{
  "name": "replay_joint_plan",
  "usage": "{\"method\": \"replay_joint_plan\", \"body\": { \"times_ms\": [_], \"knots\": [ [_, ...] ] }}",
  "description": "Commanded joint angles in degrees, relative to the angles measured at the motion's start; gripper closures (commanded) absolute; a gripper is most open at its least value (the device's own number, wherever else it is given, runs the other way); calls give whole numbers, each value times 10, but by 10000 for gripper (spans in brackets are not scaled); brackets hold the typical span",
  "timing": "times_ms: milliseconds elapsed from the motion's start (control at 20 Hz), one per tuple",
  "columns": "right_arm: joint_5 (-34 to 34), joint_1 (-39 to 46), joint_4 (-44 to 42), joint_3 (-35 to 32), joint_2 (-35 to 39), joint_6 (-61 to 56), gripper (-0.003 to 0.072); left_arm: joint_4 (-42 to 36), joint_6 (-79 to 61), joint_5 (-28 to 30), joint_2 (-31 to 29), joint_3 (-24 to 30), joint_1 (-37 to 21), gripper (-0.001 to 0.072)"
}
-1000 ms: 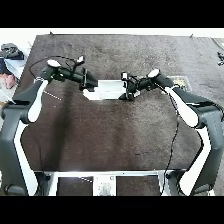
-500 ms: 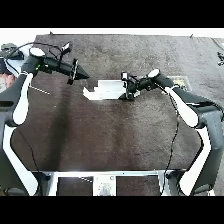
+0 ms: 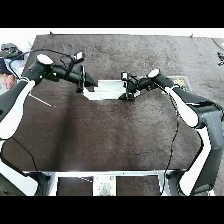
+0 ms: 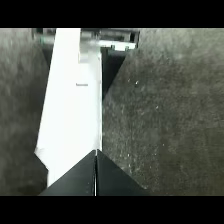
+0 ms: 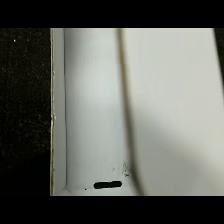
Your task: Fold the box and place the chain.
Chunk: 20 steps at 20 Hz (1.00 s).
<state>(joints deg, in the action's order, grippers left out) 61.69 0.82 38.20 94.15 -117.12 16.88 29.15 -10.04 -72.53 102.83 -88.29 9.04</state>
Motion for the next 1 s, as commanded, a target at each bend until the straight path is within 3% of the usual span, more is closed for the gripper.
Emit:
{"method": "replay_joint_plan", "body": {
  "times_ms": [0,300,550,650,950],
  "knots": [
    [0,0,0,0,0,0,417,-11,-10,73,-12,61,28,703],
    [0,0,0,0,0,0,417,-82,-5,224,-8,61,79,700],
    [0,0,0,0,0,0,417,-93,10,254,42,-8,80,699],
    [0,0,0,0,0,0,417,-90,10,289,51,-13,80,699],
    [0,0,0,0,0,0,417,-90,12,299,83,-13,76,698]
  ]
}}
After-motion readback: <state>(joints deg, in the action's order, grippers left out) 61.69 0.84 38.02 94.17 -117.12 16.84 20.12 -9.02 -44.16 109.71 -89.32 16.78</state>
